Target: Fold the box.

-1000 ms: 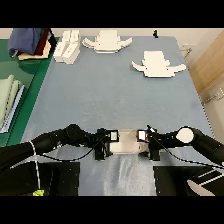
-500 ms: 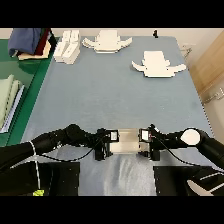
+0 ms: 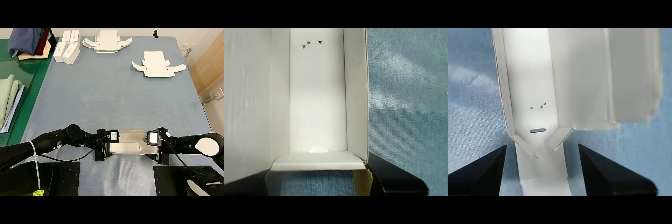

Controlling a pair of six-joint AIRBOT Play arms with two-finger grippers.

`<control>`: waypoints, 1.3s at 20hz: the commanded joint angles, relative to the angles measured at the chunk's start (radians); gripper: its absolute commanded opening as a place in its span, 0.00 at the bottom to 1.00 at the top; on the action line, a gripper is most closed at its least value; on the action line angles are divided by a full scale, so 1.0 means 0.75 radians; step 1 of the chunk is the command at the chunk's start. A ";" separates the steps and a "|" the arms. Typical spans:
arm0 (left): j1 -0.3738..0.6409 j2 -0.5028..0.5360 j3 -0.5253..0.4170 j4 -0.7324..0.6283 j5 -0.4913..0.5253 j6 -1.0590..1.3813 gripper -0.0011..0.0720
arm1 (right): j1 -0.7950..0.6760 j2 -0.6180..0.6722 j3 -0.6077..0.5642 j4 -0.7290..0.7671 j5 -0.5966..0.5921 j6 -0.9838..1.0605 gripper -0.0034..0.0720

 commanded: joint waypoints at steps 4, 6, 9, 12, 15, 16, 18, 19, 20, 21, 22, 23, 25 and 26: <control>-0.001 -0.001 0.001 -0.001 0.004 -0.003 0.67 | 0.001 0.227 0.019 0.135 0.027 0.724 1.00; -0.001 -0.001 0.001 -0.001 0.004 -0.003 0.67 | 0.001 0.236 0.019 0.254 -0.002 1.000 0.99; -0.001 -0.001 0.001 -0.001 0.004 -0.003 0.67 | 0.002 0.233 0.019 0.352 -0.073 1.559 0.99; -0.001 -0.001 0.001 -0.001 0.004 -0.003 0.67 | 0.002 0.233 0.018 0.353 -0.133 1.718 0.99; -0.001 -0.001 0.001 -0.001 0.004 -0.003 0.67 | 0.003 0.233 0.016 0.418 -0.136 1.820 0.80; -0.001 -0.001 0.001 -0.001 0.004 -0.003 0.67 | 0.003 0.233 0.016 0.432 -0.134 1.819 0.79; -0.001 -0.001 0.001 -0.001 0.004 -0.003 0.67 | 0.003 0.229 0.016 0.506 -0.144 1.821 0.79; -0.001 -0.001 0.001 -0.001 0.004 -0.003 0.67 | 0.003 0.204 0.016 0.564 -0.158 1.823 0.78; -0.001 -0.001 0.001 -0.001 0.004 -0.003 0.67 | 0.003 0.162 0.016 0.633 -0.171 1.844 0.62; -0.001 -0.001 0.001 -0.001 0.004 -0.003 0.67 | 0.003 0.102 0.016 0.673 -0.175 1.838 0.38; -0.001 -0.001 0.001 -0.001 0.004 -0.003 0.67 | 0.003 0.023 0.016 0.698 -0.170 1.808 0.24; -0.001 -0.001 0.001 -0.001 0.004 -0.003 0.67 | 0.003 -0.061 0.017 0.728 -0.173 1.733 0.18; -0.001 0.000 0.001 -0.001 0.004 -0.003 0.67 | 0.002 -0.222 0.036 0.838 -0.207 1.543 0.04; -0.001 -0.001 0.001 -0.001 0.004 -0.003 0.67 | 0.001 -0.296 0.066 0.890 -0.235 1.432 0.04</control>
